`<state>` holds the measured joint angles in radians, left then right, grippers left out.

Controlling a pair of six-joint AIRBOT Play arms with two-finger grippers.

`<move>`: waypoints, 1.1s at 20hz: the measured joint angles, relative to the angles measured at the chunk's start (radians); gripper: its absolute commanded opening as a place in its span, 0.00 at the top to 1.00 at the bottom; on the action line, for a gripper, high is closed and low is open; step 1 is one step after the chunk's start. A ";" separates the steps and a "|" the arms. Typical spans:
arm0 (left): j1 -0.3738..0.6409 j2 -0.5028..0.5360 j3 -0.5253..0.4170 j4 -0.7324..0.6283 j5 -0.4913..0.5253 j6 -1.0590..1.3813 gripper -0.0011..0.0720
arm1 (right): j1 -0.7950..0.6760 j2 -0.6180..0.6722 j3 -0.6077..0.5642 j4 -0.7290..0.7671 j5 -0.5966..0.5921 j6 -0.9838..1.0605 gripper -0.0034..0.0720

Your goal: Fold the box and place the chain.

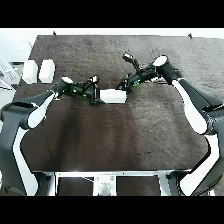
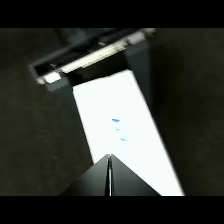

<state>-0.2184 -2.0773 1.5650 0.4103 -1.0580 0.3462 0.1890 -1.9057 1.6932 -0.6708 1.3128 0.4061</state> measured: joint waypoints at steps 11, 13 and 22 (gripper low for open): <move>0.000 0.000 0.000 0.001 0.002 0.002 0.26 | 0.040 0.019 -0.179 0.018 -0.148 -0.034 0.95; 0.000 0.000 0.000 -0.002 0.003 -0.003 0.26 | 0.033 0.073 -0.183 0.005 -0.139 -0.043 0.95; 0.000 0.000 0.000 -0.001 0.002 -0.001 0.26 | -0.015 0.518 -0.329 0.065 -0.197 0.040 0.95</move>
